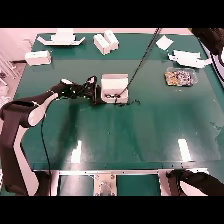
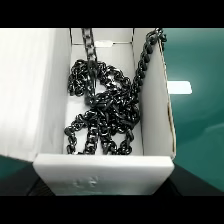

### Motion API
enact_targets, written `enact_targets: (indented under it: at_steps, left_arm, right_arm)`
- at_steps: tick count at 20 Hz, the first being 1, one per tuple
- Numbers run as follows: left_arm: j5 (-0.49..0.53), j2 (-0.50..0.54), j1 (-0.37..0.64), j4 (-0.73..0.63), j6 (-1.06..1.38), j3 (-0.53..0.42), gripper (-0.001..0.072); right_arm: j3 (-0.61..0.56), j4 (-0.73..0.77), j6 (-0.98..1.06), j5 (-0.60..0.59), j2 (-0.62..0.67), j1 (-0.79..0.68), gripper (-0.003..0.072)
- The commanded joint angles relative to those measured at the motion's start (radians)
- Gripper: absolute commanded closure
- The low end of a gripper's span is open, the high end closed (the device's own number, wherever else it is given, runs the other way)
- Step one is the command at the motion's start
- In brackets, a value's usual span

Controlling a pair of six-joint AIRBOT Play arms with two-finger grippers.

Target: Fold the box and place the chain.

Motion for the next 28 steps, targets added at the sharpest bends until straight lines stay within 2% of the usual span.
enact_targets:
  at_steps: [1, 6, 12, 22, 28]
  left_arm:
    - [0.0, 0.001, 0.0, 0.0, 0.0, 0.001, 0.0184]
    - [0.0, 0.001, 0.0, 0.0, 0.0, 0.001, 0.0184]
    - [0.0, 0.001, 0.0, 0.0, 0.0, 0.001, 0.0184]
    - [0.0, 0.001, 0.0, 0.0, 0.0, 0.001, 0.0184]
    - [0.0, 0.001, 0.0, 0.0, 0.0, 0.001, 0.0184]
  right_arm:
    - [0.023, -0.005, -0.037, 0.012, 0.008, 0.094, 0.067]
    - [0.01, -0.001, -0.034, 0.068, -0.001, 0.165, 0.067]
    - [-0.027, 0.0, 0.016, 0.158, -0.062, 0.181, 0.067]
    - [-0.207, 0.033, 0.059, 0.157, -0.077, 0.183, 0.067]
    - [-0.252, 0.034, 0.106, 0.161, -0.174, 0.191, 0.067]
